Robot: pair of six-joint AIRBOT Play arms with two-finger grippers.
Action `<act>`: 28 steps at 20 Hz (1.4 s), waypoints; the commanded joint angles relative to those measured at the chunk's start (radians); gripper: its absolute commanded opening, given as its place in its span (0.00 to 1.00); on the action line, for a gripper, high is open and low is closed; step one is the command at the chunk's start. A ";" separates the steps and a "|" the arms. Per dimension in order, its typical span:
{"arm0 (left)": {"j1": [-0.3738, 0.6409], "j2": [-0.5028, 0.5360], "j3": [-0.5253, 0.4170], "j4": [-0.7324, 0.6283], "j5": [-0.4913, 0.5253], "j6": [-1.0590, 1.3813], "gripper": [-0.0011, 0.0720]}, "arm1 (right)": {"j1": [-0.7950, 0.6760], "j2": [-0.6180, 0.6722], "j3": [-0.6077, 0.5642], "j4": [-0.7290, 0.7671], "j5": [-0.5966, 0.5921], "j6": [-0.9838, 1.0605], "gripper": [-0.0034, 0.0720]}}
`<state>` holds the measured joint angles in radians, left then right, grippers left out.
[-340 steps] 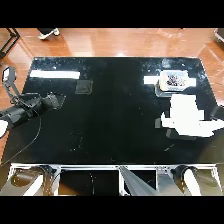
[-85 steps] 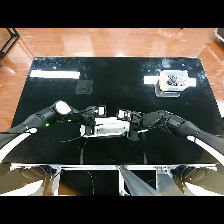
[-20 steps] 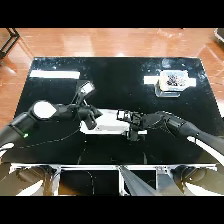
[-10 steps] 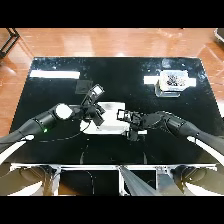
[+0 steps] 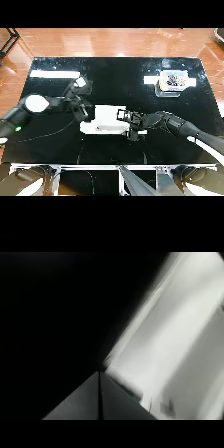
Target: Fold the box and place the chain.
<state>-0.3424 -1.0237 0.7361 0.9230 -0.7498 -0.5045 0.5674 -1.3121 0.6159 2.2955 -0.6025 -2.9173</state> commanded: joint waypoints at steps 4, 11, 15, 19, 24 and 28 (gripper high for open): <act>0.154 0.108 -0.108 0.105 -0.197 0.116 0.85 | 0.000 0.001 0.000 -0.003 0.005 0.000 0.52; -0.018 0.003 -0.172 0.002 -0.003 0.435 0.85 | 0.000 0.001 0.000 -0.003 0.004 0.000 0.52; -0.028 -0.077 -0.171 -0.025 -0.018 0.434 0.85 | 0.000 0.001 0.000 -0.003 0.004 0.000 0.52; -0.036 -0.096 -0.171 -0.049 -0.035 0.435 0.85 | 0.000 0.001 0.000 -0.003 0.004 0.000 0.52; -0.082 -0.105 -0.171 -0.045 -0.037 0.453 0.75 | 0.000 0.001 0.000 -0.003 0.004 0.000 0.52; -0.093 -0.104 -0.167 -0.047 -0.048 0.453 0.65 | 0.000 0.001 0.000 -0.003 0.004 0.000 0.52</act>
<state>-0.4255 -1.1263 0.5659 0.8780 -0.7910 -0.0555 0.5674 -1.3121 0.6159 2.2921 -0.5980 -2.9177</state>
